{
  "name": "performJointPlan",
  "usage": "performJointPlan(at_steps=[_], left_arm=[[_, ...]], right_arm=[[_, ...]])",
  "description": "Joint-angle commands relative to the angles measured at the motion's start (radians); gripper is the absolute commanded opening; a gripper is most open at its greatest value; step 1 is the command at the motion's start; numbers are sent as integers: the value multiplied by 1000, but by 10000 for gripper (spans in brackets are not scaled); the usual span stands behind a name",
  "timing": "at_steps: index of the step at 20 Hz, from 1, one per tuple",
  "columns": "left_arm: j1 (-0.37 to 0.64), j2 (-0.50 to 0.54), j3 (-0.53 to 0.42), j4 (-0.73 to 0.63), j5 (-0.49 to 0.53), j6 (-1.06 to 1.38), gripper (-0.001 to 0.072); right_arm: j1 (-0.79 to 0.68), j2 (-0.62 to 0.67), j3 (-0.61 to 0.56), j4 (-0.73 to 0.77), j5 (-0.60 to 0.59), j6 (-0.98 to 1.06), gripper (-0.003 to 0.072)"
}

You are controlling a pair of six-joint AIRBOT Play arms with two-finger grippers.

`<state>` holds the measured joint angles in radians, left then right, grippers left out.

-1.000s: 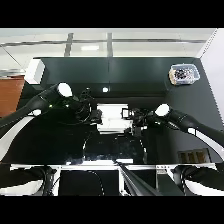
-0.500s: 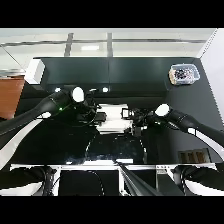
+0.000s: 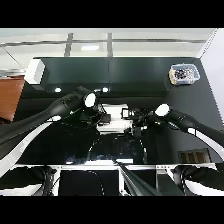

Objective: Fold the box and place the chain.

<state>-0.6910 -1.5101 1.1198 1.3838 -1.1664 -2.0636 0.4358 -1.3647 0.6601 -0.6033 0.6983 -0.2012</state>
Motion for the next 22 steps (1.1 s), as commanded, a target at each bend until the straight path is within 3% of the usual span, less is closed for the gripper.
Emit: performJointPlan(at_steps=[1,2,3,5,6,7,8,9,22], left_arm=[[-7,-2,4,24,14,-36,262],[-7,-2,4,24,13,-35,110],[-7,-2,4,21,13,-35,26],[-7,-2,4,18,13,-35,26],[-7,-2,4,16,13,-35,30],[-6,-2,4,8,13,-36,81],[-6,-2,4,-1,13,-36,281],[-6,-2,4,-1,13,-41,382],[-30,-43,5,48,14,-95,346]], right_arm=[[0,-1,0,0,0,0,167],[0,-1,0,0,0,0,167],[0,-1,0,0,0,0,167],[0,-1,0,0,0,0,167],[0,-1,0,0,0,0,167],[0,-1,0,0,0,0,167],[0,-1,0,0,0,0,167],[0,-1,0,0,0,0,167],[0,-1,0,0,0,0,167]])
